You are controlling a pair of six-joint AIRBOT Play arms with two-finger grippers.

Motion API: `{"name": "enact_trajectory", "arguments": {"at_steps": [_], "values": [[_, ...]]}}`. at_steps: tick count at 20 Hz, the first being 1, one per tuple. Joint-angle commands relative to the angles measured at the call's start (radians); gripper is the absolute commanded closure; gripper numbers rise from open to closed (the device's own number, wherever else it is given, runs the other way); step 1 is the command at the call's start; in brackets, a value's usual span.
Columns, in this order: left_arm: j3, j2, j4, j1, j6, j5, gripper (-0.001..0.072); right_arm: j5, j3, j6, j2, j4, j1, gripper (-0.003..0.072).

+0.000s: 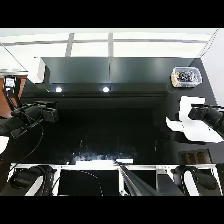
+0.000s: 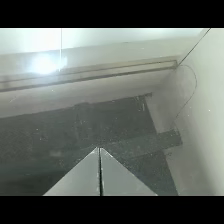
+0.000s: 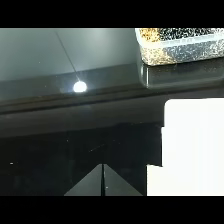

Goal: Fold the box and place the chain.

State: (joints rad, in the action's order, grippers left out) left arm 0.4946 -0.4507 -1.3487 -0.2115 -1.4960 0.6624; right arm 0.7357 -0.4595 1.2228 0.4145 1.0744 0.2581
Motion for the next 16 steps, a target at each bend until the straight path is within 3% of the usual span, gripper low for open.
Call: {"name": "enact_trajectory", "arguments": {"at_steps": [1,14,16], "values": [[0.000,0.000,0.000,-0.001,0.000,0.000,0.0683,0.000,0.001,0.000,-0.001,0.000,0.000,0.0672],[0.000,0.000,0.008,-0.001,0.000,-0.011,0.0683,0.000,0.001,0.000,-0.001,-0.003,0.000,0.0671],[-0.005,-0.001,0.007,-0.001,0.000,-0.099,0.0683,-0.031,0.001,0.000,-0.001,-0.011,0.000,0.0671]]}}
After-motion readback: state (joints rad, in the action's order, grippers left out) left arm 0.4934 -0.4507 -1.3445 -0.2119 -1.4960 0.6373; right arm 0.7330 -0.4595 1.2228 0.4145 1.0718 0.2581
